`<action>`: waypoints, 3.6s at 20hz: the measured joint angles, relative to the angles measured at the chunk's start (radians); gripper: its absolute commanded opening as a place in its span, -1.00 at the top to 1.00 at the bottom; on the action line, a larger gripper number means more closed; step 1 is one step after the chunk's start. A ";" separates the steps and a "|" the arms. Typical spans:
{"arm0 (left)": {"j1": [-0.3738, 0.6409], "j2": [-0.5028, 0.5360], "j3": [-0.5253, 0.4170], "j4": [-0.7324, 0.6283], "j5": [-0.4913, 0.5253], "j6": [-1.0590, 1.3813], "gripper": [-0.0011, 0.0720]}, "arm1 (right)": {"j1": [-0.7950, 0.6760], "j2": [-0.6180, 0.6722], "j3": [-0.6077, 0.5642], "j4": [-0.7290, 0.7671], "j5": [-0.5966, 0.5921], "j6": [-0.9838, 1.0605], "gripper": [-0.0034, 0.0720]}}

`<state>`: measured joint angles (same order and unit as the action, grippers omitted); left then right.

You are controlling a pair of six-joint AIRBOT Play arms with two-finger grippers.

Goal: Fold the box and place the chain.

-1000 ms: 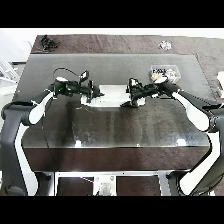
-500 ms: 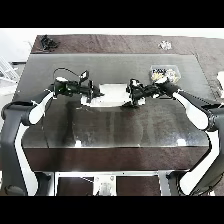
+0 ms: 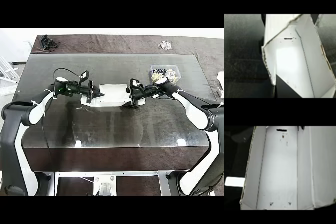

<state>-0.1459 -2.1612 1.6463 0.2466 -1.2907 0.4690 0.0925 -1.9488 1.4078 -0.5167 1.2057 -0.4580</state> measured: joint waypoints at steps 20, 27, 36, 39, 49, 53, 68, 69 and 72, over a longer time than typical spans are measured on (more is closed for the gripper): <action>0.000 0.000 0.000 0.000 0.000 0.000 0.91 | 0.000 -0.013 0.004 0.011 0.019 0.001 -0.81; 0.000 0.000 0.000 0.000 0.000 0.000 0.91 | 0.000 -0.014 0.004 0.011 0.019 0.001 -0.78; 0.000 0.000 0.000 0.000 -0.001 0.000 0.91 | 0.000 -0.014 0.004 0.010 0.019 0.001 -0.62; 0.000 0.000 0.000 0.000 0.000 0.000 0.91 | 0.000 -0.014 0.004 0.009 0.019 0.001 -0.62; -0.002 0.000 0.000 0.000 0.001 0.000 0.91 | -0.008 -0.014 0.004 0.009 0.019 0.001 -0.63; -0.001 0.000 0.000 0.000 0.000 0.000 0.91 | -0.009 -0.014 0.004 0.009 0.019 0.001 -0.63; -0.001 0.000 0.000 0.000 0.000 0.002 0.91 | -0.009 -0.014 0.004 0.008 0.019 0.001 -0.63; -0.001 0.000 0.000 0.000 0.000 0.002 0.91 | -0.009 -0.014 0.004 0.008 0.019 0.001 -0.62; -0.001 0.000 0.000 0.000 0.000 0.002 0.91 | -0.009 -0.014 0.004 0.008 0.019 0.001 -0.62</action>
<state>-0.1471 -2.1612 1.6463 0.2462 -1.2907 0.4713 0.0837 -1.9633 1.4117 -0.5083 1.2243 -0.4572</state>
